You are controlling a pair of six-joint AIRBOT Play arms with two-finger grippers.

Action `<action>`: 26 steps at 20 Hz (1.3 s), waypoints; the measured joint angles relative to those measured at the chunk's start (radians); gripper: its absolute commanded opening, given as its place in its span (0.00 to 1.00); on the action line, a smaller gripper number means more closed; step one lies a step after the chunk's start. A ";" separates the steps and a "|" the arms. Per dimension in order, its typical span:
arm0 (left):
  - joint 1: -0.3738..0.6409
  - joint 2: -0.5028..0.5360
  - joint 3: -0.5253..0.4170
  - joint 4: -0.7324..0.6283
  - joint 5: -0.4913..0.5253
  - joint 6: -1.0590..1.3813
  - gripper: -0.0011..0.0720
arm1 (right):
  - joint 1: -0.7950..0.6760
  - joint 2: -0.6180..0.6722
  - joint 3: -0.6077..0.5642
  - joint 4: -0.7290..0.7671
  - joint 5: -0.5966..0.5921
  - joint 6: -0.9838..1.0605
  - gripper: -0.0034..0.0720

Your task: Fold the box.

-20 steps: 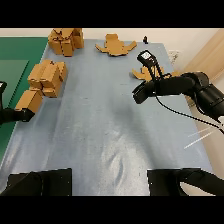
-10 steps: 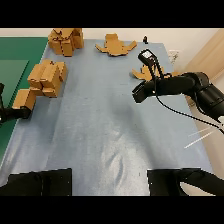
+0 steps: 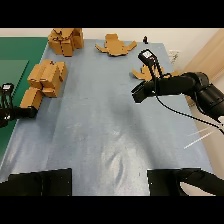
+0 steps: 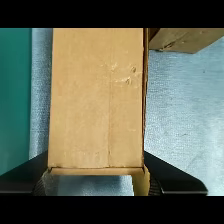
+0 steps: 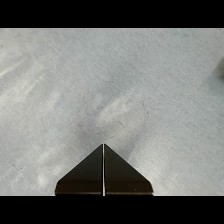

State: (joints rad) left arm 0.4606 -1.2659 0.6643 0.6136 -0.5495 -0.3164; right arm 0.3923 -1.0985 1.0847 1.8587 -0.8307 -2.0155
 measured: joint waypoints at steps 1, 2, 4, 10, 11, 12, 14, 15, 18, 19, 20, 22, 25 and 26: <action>-0.003 -0.002 0.000 -0.001 0.012 0.001 0.04 | 0.000 0.000 0.000 0.000 -0.001 0.000 0.06; -0.006 -0.004 0.000 0.003 0.019 0.002 0.04 | 0.000 0.000 0.000 0.001 -0.001 0.000 0.06; -0.008 -0.005 0.000 0.010 0.028 0.002 0.04 | 0.000 0.000 0.000 0.003 -0.002 0.000 0.06; -0.011 -0.006 0.000 0.020 0.016 0.003 0.07 | 0.000 0.000 0.000 0.003 -0.005 0.000 0.06; -0.011 -0.006 0.000 0.021 0.014 0.004 0.48 | 0.000 0.000 0.000 0.004 -0.005 0.001 0.06; -0.011 -0.006 0.000 0.021 0.008 0.005 0.90 | 0.000 0.000 0.000 0.004 -0.005 0.001 0.06; -0.011 -0.006 0.000 0.021 0.003 0.007 0.95 | 0.000 0.000 0.000 0.004 -0.005 0.001 0.06; -0.011 -0.006 0.000 0.022 0.003 0.008 0.95 | 0.000 0.000 0.000 0.004 -0.005 0.001 0.06; -0.011 -0.006 0.000 0.023 0.001 0.010 0.96 | 0.000 0.000 0.000 0.005 -0.005 0.001 0.06; -0.011 -0.006 0.000 0.024 0.000 0.010 0.96 | 0.000 0.000 0.000 0.005 -0.005 0.001 0.06; -0.011 -0.006 0.000 0.025 0.000 0.010 0.96 | 0.000 0.000 0.000 0.006 -0.005 0.001 0.06; -0.011 -0.005 0.003 0.027 -0.001 0.010 0.97 | 0.000 0.000 0.000 0.007 -0.005 0.001 0.06; -0.011 -0.005 0.023 0.030 -0.021 0.010 0.97 | 0.000 0.000 0.000 0.007 -0.005 0.001 0.06; -0.011 -0.005 0.034 0.029 -0.032 0.010 0.97 | 0.000 0.000 0.000 0.007 -0.005 0.001 0.06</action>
State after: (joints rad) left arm 0.4492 -1.2709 0.6979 0.6430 -0.5816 -0.3065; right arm 0.3923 -1.0985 1.0847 1.8660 -0.8356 -2.0148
